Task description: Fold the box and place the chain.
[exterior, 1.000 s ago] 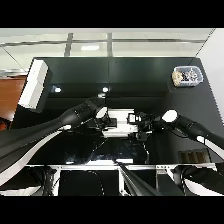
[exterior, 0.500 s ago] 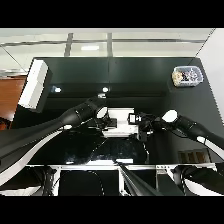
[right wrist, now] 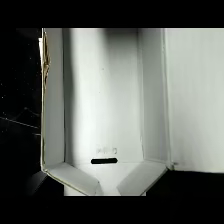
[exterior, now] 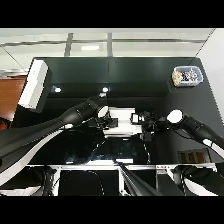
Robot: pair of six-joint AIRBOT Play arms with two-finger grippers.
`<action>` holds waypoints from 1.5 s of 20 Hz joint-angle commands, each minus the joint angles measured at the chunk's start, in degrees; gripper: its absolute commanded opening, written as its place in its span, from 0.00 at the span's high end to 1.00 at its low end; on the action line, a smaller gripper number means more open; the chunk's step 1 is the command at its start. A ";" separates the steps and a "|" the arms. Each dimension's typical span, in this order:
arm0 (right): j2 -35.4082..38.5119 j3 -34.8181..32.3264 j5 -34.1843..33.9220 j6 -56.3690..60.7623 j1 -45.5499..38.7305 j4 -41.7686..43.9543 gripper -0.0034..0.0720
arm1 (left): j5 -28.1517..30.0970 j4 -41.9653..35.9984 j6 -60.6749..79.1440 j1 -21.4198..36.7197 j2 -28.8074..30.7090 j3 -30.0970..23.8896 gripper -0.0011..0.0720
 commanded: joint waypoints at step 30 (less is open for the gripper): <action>12.44 6.40 11.47 81.57 -24.15 -24.87 0.93 | -1.49 -0.39 0.13 0.07 -0.11 0.07 0.95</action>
